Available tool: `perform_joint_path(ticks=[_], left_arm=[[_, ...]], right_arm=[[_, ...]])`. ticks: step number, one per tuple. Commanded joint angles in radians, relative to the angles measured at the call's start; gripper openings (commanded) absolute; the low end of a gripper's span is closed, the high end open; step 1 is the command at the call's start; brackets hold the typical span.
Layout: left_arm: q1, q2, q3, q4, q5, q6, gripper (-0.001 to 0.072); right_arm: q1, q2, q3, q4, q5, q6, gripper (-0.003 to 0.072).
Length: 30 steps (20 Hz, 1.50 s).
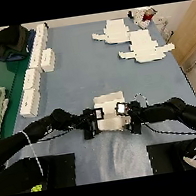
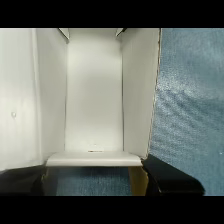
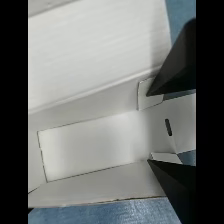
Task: Fold the box.
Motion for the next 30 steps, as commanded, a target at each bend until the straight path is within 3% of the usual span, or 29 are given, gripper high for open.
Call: perform_joint_path(ticks=[1,3,4,5,6,8,9,12,14,16,18,21,25,26,30], left_arm=[[0.001,-0.001,0.001,0.000,0.000,0.000,0.0404],[0.001,-0.001,0.001,0.000,0.000,0.000,0.0404],[0.001,-0.001,0.001,0.000,0.000,0.000,0.0403],[0.001,-0.001,0.001,0.000,0.000,0.000,0.0404],[0.001,-0.001,0.001,0.000,0.000,0.000,0.0404],[0.001,-0.001,0.001,0.000,0.000,0.000,0.0404],[0.001,-0.001,0.001,0.000,0.000,0.000,0.0404],[0.001,-0.001,0.001,0.000,0.000,0.000,0.0404],[0.001,-0.001,0.001,0.000,0.000,0.000,0.0404],[0.001,-0.001,0.001,0.000,0.000,0.000,0.0404],[0.001,-0.001,0.001,0.000,0.000,0.000,0.0404],[0.001,-0.001,0.001,0.000,0.000,0.000,0.0404],[0.001,-0.001,0.001,0.000,0.000,0.000,0.0404],[0.001,-0.001,0.001,0.000,0.000,0.000,0.0404],[0.001,-0.001,0.001,0.000,0.000,0.000,0.0404]], right_arm=[[-0.001,0.000,0.001,-0.011,0.004,0.000,0.0690],[-0.003,0.015,0.001,-0.030,-0.021,0.024,0.0678],[-0.003,0.028,0.001,-0.062,-0.045,0.046,0.0565],[-0.003,0.046,0.005,-0.109,-0.089,0.088,0.0373],[-0.003,0.063,0.013,-0.163,-0.135,0.155,0.0267],[-0.003,0.101,0.040,-0.312,-0.218,0.374,0.0224],[-0.003,0.122,0.058,-0.399,-0.261,0.468,0.0087],[-0.003,0.181,0.112,-0.721,-0.396,0.743,0.0008],[-0.005,0.207,0.118,-0.933,-0.474,0.927,0.0006],[-0.074,0.201,0.118,-1.027,-0.560,1.067,0.0005],[-0.220,0.173,0.117,-0.918,-0.594,1.184,0.0005],[-0.509,0.084,0.116,-0.530,-0.559,1.183,0.0005],[-0.813,-0.114,0.112,0.082,-0.583,0.777,0.0005],[-0.841,-0.166,0.112,0.166,-0.593,0.732,0.0005],[-0.795,-0.267,0.107,0.252,-0.612,0.694,0.0005]])
